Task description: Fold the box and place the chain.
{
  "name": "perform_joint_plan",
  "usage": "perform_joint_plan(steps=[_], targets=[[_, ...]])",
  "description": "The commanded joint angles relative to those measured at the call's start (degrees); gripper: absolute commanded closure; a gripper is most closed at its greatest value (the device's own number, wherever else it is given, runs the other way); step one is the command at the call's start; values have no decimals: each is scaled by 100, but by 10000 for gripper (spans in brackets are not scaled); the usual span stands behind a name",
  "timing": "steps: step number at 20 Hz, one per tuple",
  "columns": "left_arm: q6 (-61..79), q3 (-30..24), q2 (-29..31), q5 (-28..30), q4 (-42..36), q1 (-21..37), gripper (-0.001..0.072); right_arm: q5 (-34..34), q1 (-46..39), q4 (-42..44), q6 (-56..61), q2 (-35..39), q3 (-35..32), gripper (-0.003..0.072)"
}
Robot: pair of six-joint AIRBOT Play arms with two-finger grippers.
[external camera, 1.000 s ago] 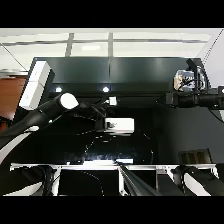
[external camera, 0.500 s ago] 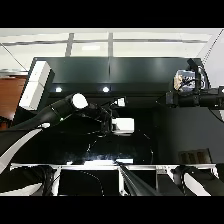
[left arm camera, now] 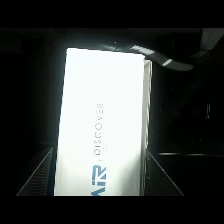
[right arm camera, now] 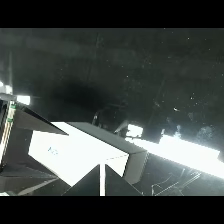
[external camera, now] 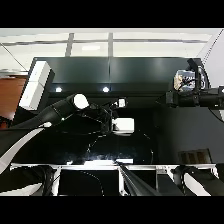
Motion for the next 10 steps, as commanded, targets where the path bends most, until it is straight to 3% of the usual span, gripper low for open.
perform_joint_plan(steps=[1, 10], targets=[[2, 4, -4, -11, 52, -4, -2, 0, 0, 0, 0, 4, 2, 646], [4, 2, -4, -22, 195, -24, -2, -2, 0, 2, 0, 4, 2, 646]])
